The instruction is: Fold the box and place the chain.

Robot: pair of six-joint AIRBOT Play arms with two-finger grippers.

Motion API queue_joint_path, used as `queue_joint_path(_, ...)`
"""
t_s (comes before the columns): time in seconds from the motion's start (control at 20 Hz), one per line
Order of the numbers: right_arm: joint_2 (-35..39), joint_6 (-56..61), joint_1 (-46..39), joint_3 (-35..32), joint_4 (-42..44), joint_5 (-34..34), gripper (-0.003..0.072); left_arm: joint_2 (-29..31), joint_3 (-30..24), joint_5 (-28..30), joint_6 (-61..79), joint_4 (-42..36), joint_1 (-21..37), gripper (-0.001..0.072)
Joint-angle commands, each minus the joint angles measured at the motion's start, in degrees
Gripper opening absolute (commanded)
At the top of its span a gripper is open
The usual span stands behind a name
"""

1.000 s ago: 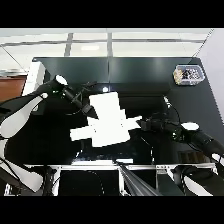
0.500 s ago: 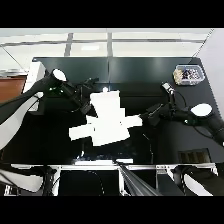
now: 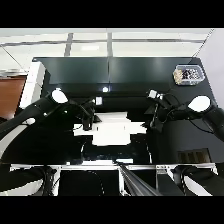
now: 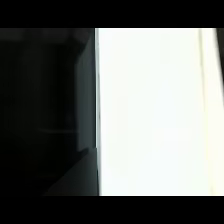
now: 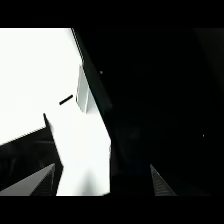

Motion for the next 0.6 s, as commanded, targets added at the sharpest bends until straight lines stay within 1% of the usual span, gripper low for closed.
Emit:
queue_joint_path(0.0, 0.0, -2.0, 4.1, 0.3, -3.5, -1.2, 0.0685, -2.0, -1.6, 8.1, 6.2, -0.1, -2.6, 0.0026)
queue_joint_path(0.1, 0.0, -2.0, 5.9, 0.2, -3.7, 1.2, 0.0685, -2.4, -1.6, 10.0, 4.5, -0.3, -2.7, 0.0026)
queue_joint_path(0.2, 0.0, -2.1, 8.6, -0.8, -3.7, 1.5, 0.0685, -2.4, -1.5, 10.5, 3.4, -0.3, -2.5, 0.0026)
queue_joint_path(0.3, 0.0, -2.4, 11.0, -3.8, -4.2, -2.9, 0.0685, -2.4, -1.5, 10.4, 3.4, -0.3, -2.5, 0.0026)
queue_joint_path(0.4, 0.0, -5.5, 12.4, -7.2, -4.0, -7.5, 0.0685, -2.4, -1.5, 10.3, 3.4, -0.3, -2.5, 0.0026)
queue_joint_path(0.55, 0.0, -10.4, 13.9, -10.0, -4.0, -8.9, 0.0685, -2.4, -1.5, 10.3, 3.4, -0.3, -2.5, 0.0027)
